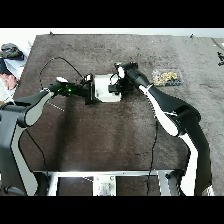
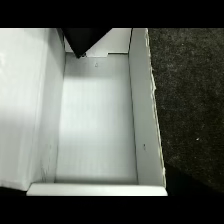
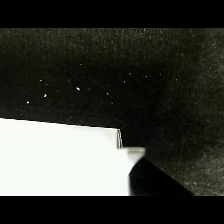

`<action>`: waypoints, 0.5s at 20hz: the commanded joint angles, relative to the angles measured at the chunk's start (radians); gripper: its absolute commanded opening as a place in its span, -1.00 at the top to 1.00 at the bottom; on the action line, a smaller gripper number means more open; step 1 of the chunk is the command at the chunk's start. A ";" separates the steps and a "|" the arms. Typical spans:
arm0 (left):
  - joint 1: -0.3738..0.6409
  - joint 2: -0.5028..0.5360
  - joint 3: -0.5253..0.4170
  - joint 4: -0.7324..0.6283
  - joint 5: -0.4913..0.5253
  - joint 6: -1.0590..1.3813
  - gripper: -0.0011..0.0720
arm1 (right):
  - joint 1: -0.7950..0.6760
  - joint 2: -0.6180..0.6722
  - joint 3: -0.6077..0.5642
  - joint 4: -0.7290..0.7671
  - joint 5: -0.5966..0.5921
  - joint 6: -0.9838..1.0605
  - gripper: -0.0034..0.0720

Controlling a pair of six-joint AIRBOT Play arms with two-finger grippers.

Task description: Fold the box and place the chain.

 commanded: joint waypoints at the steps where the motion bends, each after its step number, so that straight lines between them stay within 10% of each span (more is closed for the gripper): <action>1: 0.001 0.000 0.001 0.000 -0.002 0.001 -0.34 | -0.001 -0.002 -0.001 -0.026 0.040 -0.001 0.36; 10: 0.001 0.000 0.001 0.000 -0.002 0.001 -0.34 | 0.000 -0.002 -0.001 -0.061 0.041 0.031 0.88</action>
